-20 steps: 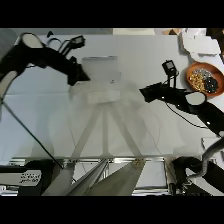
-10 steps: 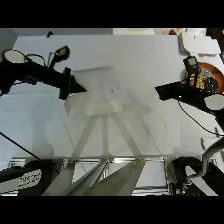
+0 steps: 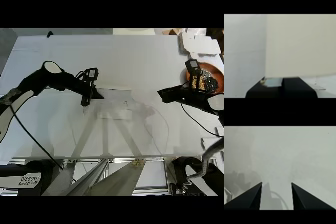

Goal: Fold the box and place the chain.

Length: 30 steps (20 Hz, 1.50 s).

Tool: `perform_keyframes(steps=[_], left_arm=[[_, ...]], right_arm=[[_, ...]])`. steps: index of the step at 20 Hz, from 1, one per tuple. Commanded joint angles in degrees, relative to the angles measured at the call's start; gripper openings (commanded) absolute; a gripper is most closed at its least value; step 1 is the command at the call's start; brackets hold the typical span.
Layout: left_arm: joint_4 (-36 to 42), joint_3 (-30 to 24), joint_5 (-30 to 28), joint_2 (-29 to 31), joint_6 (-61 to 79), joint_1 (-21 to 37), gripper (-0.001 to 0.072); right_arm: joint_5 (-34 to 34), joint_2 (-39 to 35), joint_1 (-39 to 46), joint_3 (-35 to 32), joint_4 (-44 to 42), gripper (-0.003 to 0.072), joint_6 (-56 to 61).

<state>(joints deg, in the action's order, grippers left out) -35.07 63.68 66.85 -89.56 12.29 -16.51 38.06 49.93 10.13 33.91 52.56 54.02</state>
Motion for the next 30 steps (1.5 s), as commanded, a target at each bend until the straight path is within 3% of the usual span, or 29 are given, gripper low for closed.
perform_keyframes(steps=[1, 11, 19, 30], left_arm=[[1.0, 0.0, -5.4, -3.3, 1.4, -0.7, 0.0002], [2.3, 0.0, -12.2, -7.6, 1.2, -0.6, 0.0002], [3.5, 0.0, -12.7, -6.3, 5.7, -0.5, 0.0002], [3.5, 0.0, -10.9, -9.9, 8.2, -0.5, 0.0004]], right_arm=[[0.3, 0.0, 0.1, 0.1, 0.2, 0.0399, 0.1], [0.3, 0.0, 0.1, 0.1, 0.2, 0.0399, 0.1], [0.3, 0.0, 0.1, 0.1, 0.2, 0.0397, 0.2], [0.1, 0.0, 0.1, 0.1, 0.2, 0.0397, 0.2]])
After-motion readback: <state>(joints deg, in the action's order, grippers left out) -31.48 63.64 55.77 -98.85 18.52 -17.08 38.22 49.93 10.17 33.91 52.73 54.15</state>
